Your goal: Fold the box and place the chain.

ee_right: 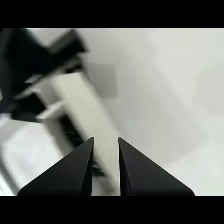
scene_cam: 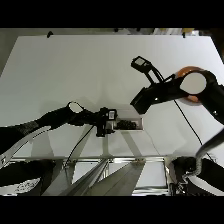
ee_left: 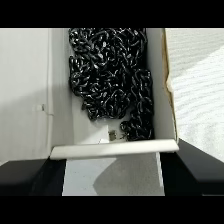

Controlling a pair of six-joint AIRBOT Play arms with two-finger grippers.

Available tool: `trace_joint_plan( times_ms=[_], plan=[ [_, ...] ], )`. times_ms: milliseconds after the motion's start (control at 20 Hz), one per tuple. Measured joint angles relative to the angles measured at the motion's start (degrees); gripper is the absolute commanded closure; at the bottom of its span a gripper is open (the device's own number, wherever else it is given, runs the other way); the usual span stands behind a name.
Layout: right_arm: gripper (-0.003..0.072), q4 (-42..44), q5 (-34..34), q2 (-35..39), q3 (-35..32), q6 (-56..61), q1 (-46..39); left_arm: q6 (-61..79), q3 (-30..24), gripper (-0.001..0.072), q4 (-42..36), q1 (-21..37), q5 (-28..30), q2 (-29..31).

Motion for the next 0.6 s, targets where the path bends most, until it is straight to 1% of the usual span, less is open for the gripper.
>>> trace_joint_plan(
  times_ms=[100, 250, 400, 450, 500, 600],
  plan=[
    [0.0669, -0.15, 0.83, -3.37, 0.7, -2.95, -1.2, 0.0, 0.0, 0.0318, -0.02, 0.0, -0.02, 0.0],
    [0.0669, -0.42, 1.9, -8.11, 0.87, -6.34, -0.13, 0.0, 0.0, 0.0318, -0.02, 0.0, 0.0, 0.0],
    [0.0667, 0.42, 1.77, -9.42, -0.96, -11.5, 2.14, 0.02, 0.0, 0.0318, -0.02, 0.0, 0.0, 0.0],
    [0.0642, 0.85, 1.4, -8.98, -2.14, -13.4, 2.75, 0.0, 0.0, 0.0318, -0.02, 0.0, 0.0, 0.0],
    [0.0573, 1.27, 1.31, -8.17, -3.48, -15.19, 3.37, 0.02, 0.0, 0.0318, 0.0, 0.0, 0.0, 0.0],
    [0.0542, 1.81, 0.46, -5.73, -6.62, -18.58, 4.83, 0.02, 0.0, 0.0318, -0.02, 0.0, 0.0, 0.0]
  ],
)
